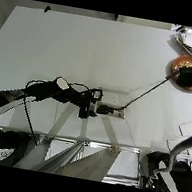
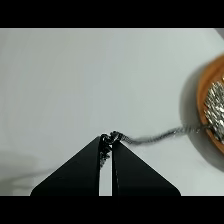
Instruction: Fold the box and place the chain.
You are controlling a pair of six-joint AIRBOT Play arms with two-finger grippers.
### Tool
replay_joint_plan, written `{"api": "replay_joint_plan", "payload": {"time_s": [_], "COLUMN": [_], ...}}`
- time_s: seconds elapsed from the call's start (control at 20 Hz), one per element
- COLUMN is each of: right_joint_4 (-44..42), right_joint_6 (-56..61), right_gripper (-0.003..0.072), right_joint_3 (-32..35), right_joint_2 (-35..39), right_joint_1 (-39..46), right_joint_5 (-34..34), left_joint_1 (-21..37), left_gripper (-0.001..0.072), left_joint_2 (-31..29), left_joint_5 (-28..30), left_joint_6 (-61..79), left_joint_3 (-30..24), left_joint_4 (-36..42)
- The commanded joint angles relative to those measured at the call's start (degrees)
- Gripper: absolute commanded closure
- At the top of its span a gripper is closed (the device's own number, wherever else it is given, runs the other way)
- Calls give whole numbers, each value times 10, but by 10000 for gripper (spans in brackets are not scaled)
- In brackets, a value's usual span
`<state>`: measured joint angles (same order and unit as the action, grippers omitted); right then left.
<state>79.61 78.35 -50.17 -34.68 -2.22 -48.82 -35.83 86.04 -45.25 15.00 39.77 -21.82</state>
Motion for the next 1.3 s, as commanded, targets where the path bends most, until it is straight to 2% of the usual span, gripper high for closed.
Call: {"api": "replay_joint_plan", "payload": {"time_s": [0.0,0.25,0.5,0.8,0.95,1.15,1.25], "right_joint_4": [-63,-170,-370,-485,-482,-456,-430], "right_joint_6": [-24,-73,-173,-236,-249,-250,-250], "right_gripper": [670,670,670,670,670,670,670], "right_joint_3": [0,0,0,0,0,1,16], "right_joint_2": [114,195,195,188,153,56,10], "right_joint_1": [-44,-76,-89,-89,-89,-89,-89], "right_joint_5": [-30,-29,-28,-27,-51,-146,-159], "left_joint_1": [0,0,0,0,0,0,0], "left_gripper": [437,437,437,437,437,437,437], "left_joint_2": [0,0,0,0,0,0,0], "left_joint_5": [0,0,0,0,0,0,0], "left_joint_6": [0,0,0,0,0,0,0], "left_joint_3": [1,1,1,1,1,1,1], "left_joint_4": [0,0,0,0,0,0,0]}}
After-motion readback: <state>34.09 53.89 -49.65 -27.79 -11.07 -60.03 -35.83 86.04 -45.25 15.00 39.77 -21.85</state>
